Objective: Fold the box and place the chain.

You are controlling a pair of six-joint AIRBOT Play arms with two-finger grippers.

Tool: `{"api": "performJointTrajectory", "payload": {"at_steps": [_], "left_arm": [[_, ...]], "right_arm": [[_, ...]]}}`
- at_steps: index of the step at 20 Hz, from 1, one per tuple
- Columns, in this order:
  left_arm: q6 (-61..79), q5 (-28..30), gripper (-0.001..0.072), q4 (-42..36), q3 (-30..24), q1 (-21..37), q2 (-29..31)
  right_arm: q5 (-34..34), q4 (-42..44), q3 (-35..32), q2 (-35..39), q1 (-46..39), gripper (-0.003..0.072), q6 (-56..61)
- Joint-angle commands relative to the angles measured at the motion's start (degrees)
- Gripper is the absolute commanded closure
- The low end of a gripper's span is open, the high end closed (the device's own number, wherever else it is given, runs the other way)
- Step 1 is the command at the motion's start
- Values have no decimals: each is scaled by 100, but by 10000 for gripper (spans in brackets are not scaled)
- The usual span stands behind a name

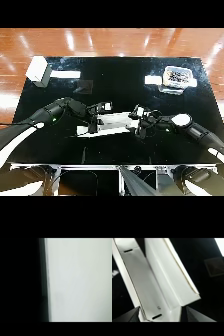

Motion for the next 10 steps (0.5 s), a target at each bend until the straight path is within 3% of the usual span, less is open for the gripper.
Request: {"api": "performJointTrajectory", "payload": {"at_steps": [1,5,10], "left_arm": [[22,-13,689,-9,0,-4,2],[22,11,689,-11,4,-20,2],[20,31,689,-11,4,-22,2]], "right_arm": [[247,-114,48,-177,131,-24,-168],[-59,-151,48,-378,518,-24,-317],[87,-306,48,-413,535,-23,-308]]}}
